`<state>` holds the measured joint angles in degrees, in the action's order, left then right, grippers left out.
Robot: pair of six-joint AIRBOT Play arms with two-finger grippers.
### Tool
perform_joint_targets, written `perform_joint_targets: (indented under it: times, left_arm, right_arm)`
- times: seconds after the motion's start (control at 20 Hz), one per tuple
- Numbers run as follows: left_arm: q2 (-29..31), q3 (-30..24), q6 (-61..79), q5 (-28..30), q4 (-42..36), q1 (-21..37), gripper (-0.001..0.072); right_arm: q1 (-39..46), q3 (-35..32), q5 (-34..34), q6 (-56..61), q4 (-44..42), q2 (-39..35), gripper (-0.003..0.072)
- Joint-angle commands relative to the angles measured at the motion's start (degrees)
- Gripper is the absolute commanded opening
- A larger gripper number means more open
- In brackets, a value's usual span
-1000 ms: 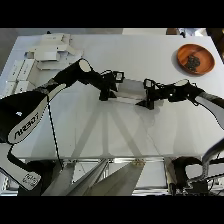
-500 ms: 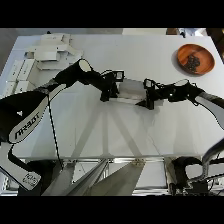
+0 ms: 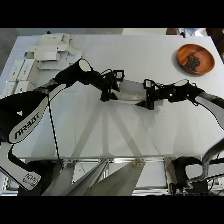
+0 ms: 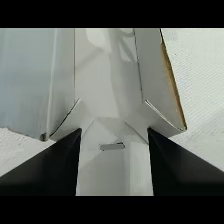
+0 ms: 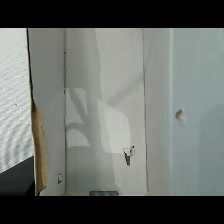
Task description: Fold the box and place the chain.
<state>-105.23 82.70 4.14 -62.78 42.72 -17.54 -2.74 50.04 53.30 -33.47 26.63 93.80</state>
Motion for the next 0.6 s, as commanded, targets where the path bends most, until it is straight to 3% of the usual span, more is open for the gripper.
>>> perform_joint_targets:
  times: [0.0, 0.15, 0.35, 0.45, 0.5, 0.55]
  left_arm:
    - [0.4, 0.0, -3.3, -1.2, 4.0, 0.1, 0.0396]
    - [1.7, 0.0, -7.1, -2.5, 7.6, 0.5, 0.0386]
    - [6.2, 0.0, -8.7, -5.3, 9.5, 1.9, 0.0208]
    - [9.3, -0.1, -8.7, -7.1, 9.7, 3.0, 0.0203]
    - [10.8, -0.1, -8.9, -8.0, 9.7, 3.7, 0.0131]
    - [12.2, -0.1, -9.6, -8.9, 9.8, 4.5, 0.0015]
  right_arm:
    - [0.0, 0.1, -0.1, 0.0, -0.1, 0.0, 0.0499]
    - [0.0, 0.1, -0.1, 0.0, -0.1, 0.0, 0.0499]
    - [0.0, 0.1, -0.1, 0.0, -0.1, 0.0, 0.0499]
    - [0.0, 0.1, -0.1, 0.0, -0.1, 0.0, 0.0499]
    - [0.0, 0.1, -0.1, 0.0, -0.1, 0.0, 0.0499]
    - [0.0, 0.1, -0.1, 0.0, -0.1, 0.0, 0.0499]
